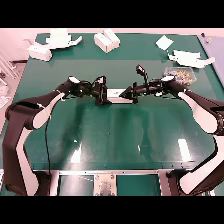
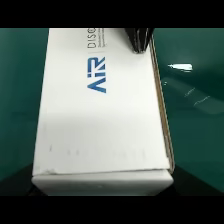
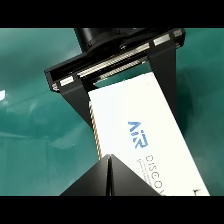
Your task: Fold the box and place the chain.
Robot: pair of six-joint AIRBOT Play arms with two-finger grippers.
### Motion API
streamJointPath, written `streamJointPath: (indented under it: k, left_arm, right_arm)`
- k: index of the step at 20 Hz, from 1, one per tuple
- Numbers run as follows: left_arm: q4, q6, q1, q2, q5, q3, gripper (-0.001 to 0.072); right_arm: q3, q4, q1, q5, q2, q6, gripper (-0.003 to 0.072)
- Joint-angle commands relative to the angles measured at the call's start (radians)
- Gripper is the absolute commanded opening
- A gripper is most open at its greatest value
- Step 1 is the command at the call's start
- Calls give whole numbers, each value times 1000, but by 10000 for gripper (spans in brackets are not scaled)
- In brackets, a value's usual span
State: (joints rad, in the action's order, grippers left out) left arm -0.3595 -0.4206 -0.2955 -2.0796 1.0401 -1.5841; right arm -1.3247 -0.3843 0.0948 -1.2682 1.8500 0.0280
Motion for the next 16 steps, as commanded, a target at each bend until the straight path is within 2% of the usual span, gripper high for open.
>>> streamJointPath:
  k: [1,4,8,10,13,16]
  left_arm:
    - [2,1,-1,1,-3,0,545]
    - [2,1,-1,1,-3,0,545]
    - [11,1,-1,1,-3,0,544]
    - [37,1,-1,1,-2,0,545]
    - [86,1,-1,1,-1,0,545]
    - [121,1,-1,1,-9,0,544]
  right_arm:
    - [0,-78,10,19,6,-74,7]
    - [-2,-182,25,40,6,-153,7]
    - [-3,-188,26,42,6,-159,7]
    - [-23,-152,25,27,0,-153,7]
    - [-78,-9,16,-23,-54,-148,7]
    - [-140,17,15,-27,-141,-200,7]
